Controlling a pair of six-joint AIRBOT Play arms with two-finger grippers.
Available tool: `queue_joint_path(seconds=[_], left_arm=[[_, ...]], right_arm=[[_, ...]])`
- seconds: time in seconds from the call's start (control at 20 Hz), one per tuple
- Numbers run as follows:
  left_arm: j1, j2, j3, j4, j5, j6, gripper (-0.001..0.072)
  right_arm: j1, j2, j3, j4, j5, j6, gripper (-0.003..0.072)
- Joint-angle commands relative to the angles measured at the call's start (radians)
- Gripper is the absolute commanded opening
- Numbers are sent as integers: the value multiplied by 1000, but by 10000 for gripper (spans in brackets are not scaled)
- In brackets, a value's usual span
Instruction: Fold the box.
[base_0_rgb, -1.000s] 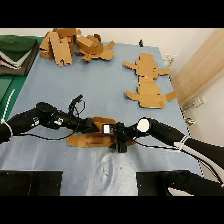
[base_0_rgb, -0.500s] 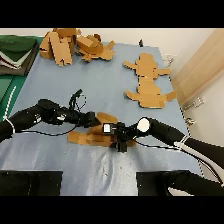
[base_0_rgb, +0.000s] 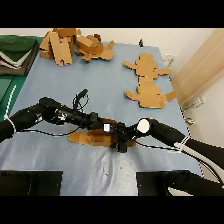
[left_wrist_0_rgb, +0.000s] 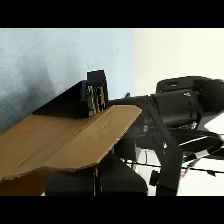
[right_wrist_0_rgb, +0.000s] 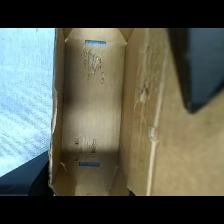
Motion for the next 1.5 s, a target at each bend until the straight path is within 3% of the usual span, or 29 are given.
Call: queue_joint_path(seconds=[0.0, 0.35, 1.45], left_arm=[[-1, 0, 1, 6, -7, 2, 12], [-1, 0, 1, 18, 19, 2, 12], [-1, 0, 1, 10, 24, 59, 13]], right_arm=[[-1, 10, 2, -10, 2, 51, 557], [-1, 69, 2, -13, 5, 91, 557], [14, 7, -30, 28, -66, 89, 557]])
